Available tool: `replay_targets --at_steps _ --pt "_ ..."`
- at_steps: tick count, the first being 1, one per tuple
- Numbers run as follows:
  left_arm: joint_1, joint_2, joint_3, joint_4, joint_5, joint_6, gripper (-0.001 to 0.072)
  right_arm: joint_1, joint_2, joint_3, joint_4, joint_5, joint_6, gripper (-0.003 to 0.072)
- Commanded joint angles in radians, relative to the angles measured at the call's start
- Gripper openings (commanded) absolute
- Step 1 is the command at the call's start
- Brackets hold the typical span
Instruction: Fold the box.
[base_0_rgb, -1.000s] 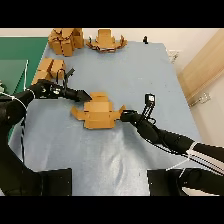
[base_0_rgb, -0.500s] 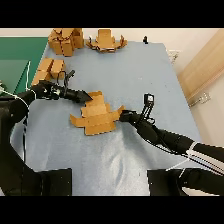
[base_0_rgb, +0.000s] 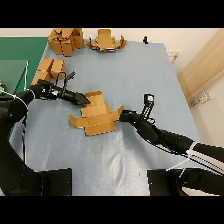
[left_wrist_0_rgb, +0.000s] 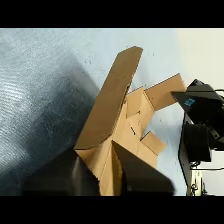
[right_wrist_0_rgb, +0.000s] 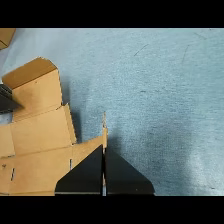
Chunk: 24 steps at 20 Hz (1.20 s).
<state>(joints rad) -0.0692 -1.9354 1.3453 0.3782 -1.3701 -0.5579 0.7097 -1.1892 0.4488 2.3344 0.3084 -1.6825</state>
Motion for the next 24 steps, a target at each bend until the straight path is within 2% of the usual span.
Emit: replay_targets --at_steps 1,4,6,7,8,10,11,14,16,19,20,22,24 --pt "0.001 -0.001 0.001 0.018 0.007 0.027 0.0023 0.000 0.000 0.001 0.004 0.000 0.000 0.0004" --pt "0.000 -0.001 0.001 -0.021 0.000 0.154 0.0019 0.001 0.000 0.001 0.003 -0.001 -0.001 0.0004" --pt "-0.002 0.000 0.020 -0.043 -0.040 0.295 0.0016 0.000 0.016 0.001 -0.025 -0.005 -0.061 0.0009" --pt "-0.006 0.003 0.040 -0.041 -0.053 0.345 0.0015 0.000 0.037 0.001 -0.046 -0.008 -0.174 0.0148" --pt "-0.012 0.008 0.065 -0.042 -0.066 0.379 0.0014 0.000 0.067 0.001 -0.051 -0.026 -0.340 0.0346" --pt "-0.022 0.026 0.133 -0.042 -0.086 0.417 0.0012 -0.028 0.151 0.001 0.017 -0.105 -0.652 0.0357" --pt "-0.025 0.037 0.169 -0.042 -0.088 0.432 0.0011 -0.069 0.199 0.001 0.061 -0.159 -0.742 0.0357" --pt "-0.044 0.072 0.210 -0.016 -0.135 0.580 0.0010 -0.208 0.341 0.001 0.026 -0.358 -0.843 0.0357" --pt "-0.068 0.087 0.206 0.063 -0.132 0.588 0.0009 -0.257 0.414 0.002 -0.149 -0.576 -0.884 0.0358" --pt "-0.105 0.093 0.199 0.099 -0.123 0.639 0.0008 -0.211 0.437 0.033 -0.430 -0.945 -0.883 0.0359" --pt "-0.113 0.093 0.198 0.101 -0.111 0.642 0.0008 -0.185 0.435 0.039 -0.471 -0.984 -0.884 0.0359" --pt "-0.126 0.100 0.187 0.106 -0.089 0.660 0.0008 -0.125 0.433 0.056 -0.509 -0.963 -0.884 0.0359" --pt "-0.132 0.141 0.147 0.116 -0.020 0.700 0.0008 -0.073 0.414 0.097 -0.512 -0.935 -0.880 0.0348"
